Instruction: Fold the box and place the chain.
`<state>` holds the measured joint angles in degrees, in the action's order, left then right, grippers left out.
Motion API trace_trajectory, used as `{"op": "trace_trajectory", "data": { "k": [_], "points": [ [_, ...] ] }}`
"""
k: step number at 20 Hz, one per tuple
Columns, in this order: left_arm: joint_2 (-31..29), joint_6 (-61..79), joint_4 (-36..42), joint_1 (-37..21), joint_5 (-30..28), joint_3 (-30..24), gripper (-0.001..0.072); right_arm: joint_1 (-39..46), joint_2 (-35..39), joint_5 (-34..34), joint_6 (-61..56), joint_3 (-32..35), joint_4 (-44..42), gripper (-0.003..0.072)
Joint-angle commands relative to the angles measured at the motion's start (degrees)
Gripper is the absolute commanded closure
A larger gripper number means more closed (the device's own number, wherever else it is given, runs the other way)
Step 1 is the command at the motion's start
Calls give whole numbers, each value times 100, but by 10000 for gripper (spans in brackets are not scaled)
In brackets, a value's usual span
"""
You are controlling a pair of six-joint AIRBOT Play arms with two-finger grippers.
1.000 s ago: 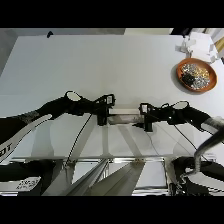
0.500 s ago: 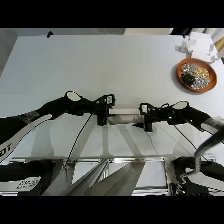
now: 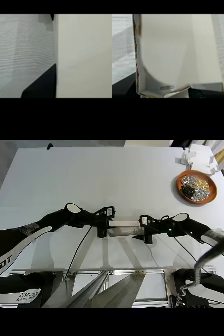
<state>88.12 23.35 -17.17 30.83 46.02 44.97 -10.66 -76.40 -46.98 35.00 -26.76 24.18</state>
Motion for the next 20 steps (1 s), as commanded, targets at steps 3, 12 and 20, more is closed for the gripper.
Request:
{"op": "trace_trajectory", "data": {
  "k": [3,12,20],
  "points": [
    [0,59,74,-2,160,4,700,-4,-2,-2,-2,-2,-2,252],
    [-232,61,-11,-13,144,4,196,-4,-2,-2,-2,-2,-2,252],
    [-1707,-1943,-2402,-13,273,4,255,-4,-2,-4,-2,-2,-2,252]
  ]
}}
